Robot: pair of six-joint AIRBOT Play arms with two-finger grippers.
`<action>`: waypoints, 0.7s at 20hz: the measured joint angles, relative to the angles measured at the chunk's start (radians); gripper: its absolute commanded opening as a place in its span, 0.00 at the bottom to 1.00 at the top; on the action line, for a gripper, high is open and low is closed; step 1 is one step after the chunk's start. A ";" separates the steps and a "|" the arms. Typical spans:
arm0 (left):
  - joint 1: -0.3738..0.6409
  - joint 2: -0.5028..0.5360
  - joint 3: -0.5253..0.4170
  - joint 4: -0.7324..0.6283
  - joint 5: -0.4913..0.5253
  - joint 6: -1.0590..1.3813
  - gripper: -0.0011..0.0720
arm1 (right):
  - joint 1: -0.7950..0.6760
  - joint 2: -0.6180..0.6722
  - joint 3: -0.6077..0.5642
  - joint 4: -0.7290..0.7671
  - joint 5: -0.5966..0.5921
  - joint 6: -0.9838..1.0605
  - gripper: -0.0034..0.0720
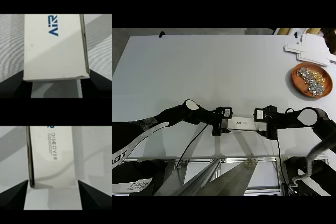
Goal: Fold the box and place the chain.
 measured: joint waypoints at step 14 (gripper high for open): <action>0.000 0.000 0.000 0.000 -0.001 -0.003 0.25 | -0.029 0.037 -0.054 0.033 -0.053 -0.009 0.98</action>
